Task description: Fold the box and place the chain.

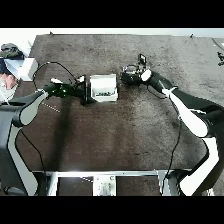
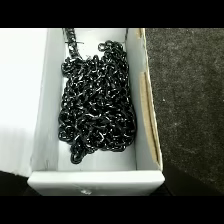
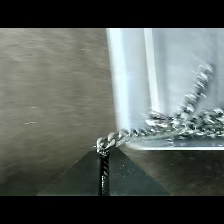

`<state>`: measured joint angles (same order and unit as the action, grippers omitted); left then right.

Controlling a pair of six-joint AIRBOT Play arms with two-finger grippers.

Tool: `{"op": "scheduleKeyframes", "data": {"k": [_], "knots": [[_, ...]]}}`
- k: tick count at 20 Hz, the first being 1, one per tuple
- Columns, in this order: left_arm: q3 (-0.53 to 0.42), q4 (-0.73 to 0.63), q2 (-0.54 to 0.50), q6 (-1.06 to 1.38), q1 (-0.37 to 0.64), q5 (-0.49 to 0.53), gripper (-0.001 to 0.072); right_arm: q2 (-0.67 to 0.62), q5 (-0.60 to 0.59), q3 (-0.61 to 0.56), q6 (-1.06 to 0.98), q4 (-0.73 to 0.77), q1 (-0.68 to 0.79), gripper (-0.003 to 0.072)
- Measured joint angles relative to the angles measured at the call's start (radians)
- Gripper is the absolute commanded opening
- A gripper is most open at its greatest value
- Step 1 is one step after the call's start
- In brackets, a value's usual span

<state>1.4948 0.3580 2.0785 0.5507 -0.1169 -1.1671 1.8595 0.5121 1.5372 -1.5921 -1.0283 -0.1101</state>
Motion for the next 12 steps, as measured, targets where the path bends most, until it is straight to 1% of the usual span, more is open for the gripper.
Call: {"op": "scheduleKeyframes", "data": {"k": [2, 6, 9, 12], "knots": [[0.000, 0.000, 0.000, 0.000, 0.000, 0.000, 0.0233, -0.085, 0.051, 0.003, 0.012, -0.051, -0.020, -0.0008], [0.000, 0.000, 0.000, 0.000, 0.000, 0.000, 0.0232, -0.288, 0.107, 0.007, 0.021, -0.162, -0.077, -0.0008], [0.000, 0.000, 0.000, 0.000, 0.000, 0.000, 0.0232, -0.420, 0.122, 0.008, 0.023, -0.233, -0.141, -0.0008], [0.000, 0.000, 0.000, 0.000, 0.000, 0.000, 0.0232, -0.510, 0.127, 0.008, 0.026, -0.292, -0.212, -0.0008]]}}
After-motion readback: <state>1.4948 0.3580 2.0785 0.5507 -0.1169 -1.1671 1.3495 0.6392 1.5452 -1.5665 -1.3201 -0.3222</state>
